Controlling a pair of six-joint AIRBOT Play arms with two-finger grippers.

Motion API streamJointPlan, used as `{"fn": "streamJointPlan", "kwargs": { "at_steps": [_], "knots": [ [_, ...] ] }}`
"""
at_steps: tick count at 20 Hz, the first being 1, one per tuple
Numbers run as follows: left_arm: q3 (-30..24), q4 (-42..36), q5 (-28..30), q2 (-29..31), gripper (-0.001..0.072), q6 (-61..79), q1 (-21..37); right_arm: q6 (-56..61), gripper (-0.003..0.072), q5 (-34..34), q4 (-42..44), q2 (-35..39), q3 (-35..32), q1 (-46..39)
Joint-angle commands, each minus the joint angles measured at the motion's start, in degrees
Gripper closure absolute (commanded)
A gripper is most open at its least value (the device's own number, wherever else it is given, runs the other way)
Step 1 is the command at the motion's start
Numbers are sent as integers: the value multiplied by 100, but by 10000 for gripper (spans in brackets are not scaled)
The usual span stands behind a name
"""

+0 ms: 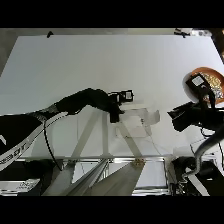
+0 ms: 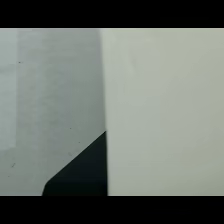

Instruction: Fold the box and place the chain.

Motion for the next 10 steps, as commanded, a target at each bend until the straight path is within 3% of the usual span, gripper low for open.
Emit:
{"fn": "streamJointPlan", "kwargs": {
  "at_steps": [1, 6, 10],
  "knots": [
    [0, 144, -22, 0, 701, 0, 0, 2, 406, -4, 0, 4, 0, 2],
    [2, 354, -94, 63, 709, 0, -2, 2, 406, -13, 0, 4, 0, 2],
    [2, 640, -623, 240, 712, 2, -127, 4, 406, -20, 0, 4, 0, 2]
  ]
}}
